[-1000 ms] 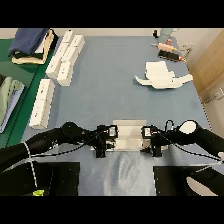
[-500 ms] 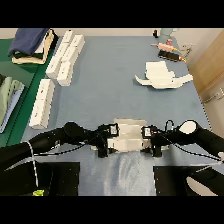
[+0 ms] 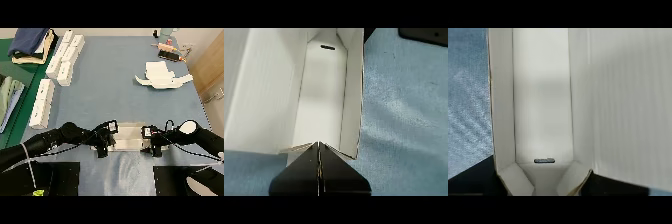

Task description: Fold the box.

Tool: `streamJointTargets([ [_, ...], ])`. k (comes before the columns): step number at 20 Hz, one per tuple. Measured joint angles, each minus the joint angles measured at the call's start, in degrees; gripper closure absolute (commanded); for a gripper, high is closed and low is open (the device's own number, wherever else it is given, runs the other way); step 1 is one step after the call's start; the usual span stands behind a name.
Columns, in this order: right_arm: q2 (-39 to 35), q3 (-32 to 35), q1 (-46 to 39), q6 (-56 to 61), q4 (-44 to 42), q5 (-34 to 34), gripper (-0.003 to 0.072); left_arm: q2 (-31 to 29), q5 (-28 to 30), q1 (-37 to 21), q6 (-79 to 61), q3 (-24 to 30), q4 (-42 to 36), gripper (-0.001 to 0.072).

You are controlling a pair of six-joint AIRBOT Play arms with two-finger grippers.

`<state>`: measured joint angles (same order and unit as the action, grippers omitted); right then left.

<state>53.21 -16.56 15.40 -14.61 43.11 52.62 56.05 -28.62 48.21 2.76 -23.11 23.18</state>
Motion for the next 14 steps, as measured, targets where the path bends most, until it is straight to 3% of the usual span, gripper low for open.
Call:
streamJointTargets([
  [5, 0.00, 0.00, 0.00, 0.00, 0.00, 0.00, 0.0234, -12.28, -8.17, -0.07, 32.76, 0.00, 20.68, 0.0693],
  [10, 0.00, 0.00, 0.00, 0.00, 0.00, -0.02, 0.0234, -28.63, -19.45, -0.66, 82.53, 0.00, 44.33, 0.0692],
  [14, 0.00, 0.00, 0.00, 0.00, 0.00, -0.02, 0.0234, -33.99, -25.00, -3.89, 110.31, 0.94, 54.88, 0.0692],
])
